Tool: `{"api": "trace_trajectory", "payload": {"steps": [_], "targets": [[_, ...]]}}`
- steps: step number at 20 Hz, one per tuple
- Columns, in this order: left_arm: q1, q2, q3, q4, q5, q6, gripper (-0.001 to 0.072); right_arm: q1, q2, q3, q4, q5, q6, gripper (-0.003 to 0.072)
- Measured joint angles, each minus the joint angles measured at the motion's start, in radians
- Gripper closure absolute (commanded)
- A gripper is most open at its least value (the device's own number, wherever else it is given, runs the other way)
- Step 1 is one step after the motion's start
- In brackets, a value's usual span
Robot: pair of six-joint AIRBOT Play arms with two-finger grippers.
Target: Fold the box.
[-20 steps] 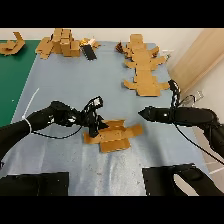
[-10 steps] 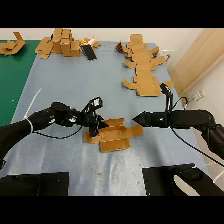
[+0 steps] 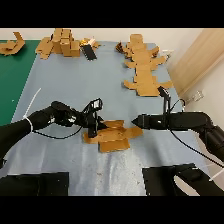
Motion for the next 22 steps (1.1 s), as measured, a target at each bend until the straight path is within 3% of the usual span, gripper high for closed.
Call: {"api": "trace_trajectory", "payload": {"steps": [7, 22], "targets": [[0.055, -0.003, 0.019, -0.004, -0.069, 0.010, 0.0699, 0.001, 0.000, -0.013, 0.000, 0.028, 0.005, 0.0683], [0.063, -0.029, 0.024, 0.011, -0.117, 0.029, 0.0699, 0.001, 0.000, -0.014, -0.005, 0.051, 0.006, 0.0683]]}}
